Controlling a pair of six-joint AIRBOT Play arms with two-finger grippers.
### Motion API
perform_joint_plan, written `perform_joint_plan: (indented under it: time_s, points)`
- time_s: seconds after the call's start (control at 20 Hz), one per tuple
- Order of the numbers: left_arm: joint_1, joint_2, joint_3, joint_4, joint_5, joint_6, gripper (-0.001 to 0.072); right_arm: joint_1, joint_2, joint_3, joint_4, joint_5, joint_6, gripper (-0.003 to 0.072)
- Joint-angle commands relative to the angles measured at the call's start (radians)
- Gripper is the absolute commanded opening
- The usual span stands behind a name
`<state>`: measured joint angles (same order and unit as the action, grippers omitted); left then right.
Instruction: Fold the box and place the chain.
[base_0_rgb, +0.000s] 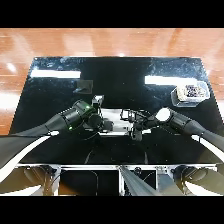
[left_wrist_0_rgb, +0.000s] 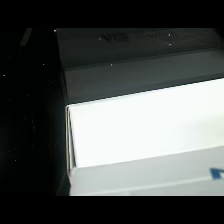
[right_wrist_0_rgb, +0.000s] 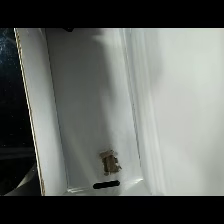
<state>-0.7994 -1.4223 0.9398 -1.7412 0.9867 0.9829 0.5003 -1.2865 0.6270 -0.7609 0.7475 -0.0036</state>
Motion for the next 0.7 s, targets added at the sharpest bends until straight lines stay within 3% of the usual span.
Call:
perform_joint_plan:
  time_s: [0.0,0.4,0.45,0.55,0.6,0.65]
  points:
    - [0.0,-0.002,0.0,0.001,-0.001,0.0,0.0405,0.001,0.0,0.0,0.0,0.0,0.001,0.0543]
    - [0.0,-0.002,0.002,-0.007,0.0,0.0,0.0404,0.001,0.0,0.0,0.0,0.0,0.001,0.0543]
    - [0.0,-0.002,0.002,-0.011,0.0,0.0,0.0369,0.001,0.0,0.0,0.0,0.0,0.001,0.0543]
    - [0.0,-0.002,0.002,-0.021,-0.002,0.0,0.0113,0.001,0.0,0.0,0.0,0.0,0.001,0.0543]
    - [0.0,-0.002,0.002,-0.022,-0.003,0.001,0.0023,0.001,0.0,0.0,0.0,0.0,0.001,0.0544]
    - [0.0,-0.002,0.002,-0.022,-0.003,0.001,0.0021,0.001,0.0,0.0,0.0,0.0,0.001,0.0543]
